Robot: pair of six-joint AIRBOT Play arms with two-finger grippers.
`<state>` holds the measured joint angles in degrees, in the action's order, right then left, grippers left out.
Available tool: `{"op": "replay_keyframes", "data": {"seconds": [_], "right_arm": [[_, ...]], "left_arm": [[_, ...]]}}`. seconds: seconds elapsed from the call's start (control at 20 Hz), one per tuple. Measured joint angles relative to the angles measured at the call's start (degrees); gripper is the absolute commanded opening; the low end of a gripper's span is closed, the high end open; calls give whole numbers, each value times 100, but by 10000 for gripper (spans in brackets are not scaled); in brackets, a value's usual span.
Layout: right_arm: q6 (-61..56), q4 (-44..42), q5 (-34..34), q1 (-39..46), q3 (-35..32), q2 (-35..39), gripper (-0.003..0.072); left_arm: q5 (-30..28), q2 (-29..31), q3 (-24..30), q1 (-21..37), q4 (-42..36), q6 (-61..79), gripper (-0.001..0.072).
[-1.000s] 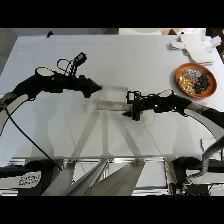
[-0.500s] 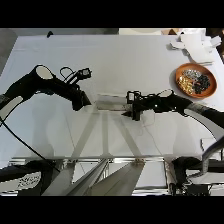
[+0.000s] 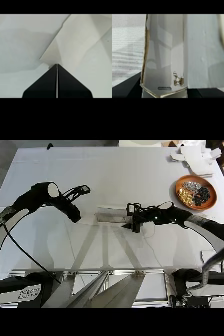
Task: Fold the box and place the chain.
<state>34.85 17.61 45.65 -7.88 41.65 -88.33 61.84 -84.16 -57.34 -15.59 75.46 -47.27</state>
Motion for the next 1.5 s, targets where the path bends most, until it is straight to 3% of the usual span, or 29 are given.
{"op": "replay_keyframes", "data": {"seconds": [0.2,0.55,0.6,0.65,0.7,0.75,0.95,1.2,1.5], "right_arm": [[0,0,0,0,0,0,387],[-2,0,0,0,0,0,387],[-2,0,0,0,0,0,387],[-2,0,0,0,0,0,387],[-2,-2,0,0,0,0,387],[-2,-2,-2,0,0,0,387],[-2,0,0,0,0,0,387],[-2,-2,0,0,0,0,387],[4,2,7,0,0,0,387]], "left_arm": [[-133,33,2,0,-275,92,6],[-92,164,2,-13,-1532,2262,16],[-94,166,2,-13,-1593,2485,133],[-96,170,9,-13,-1644,2710,340],[-105,175,28,-13,-1700,2927,491],[-144,175,72,-11,-1759,3167,513],[-210,85,284,177,-2291,4236,512],[179,-164,378,422,-3292,5825,513],[546,-605,400,474,-3652,6640,482]]}}
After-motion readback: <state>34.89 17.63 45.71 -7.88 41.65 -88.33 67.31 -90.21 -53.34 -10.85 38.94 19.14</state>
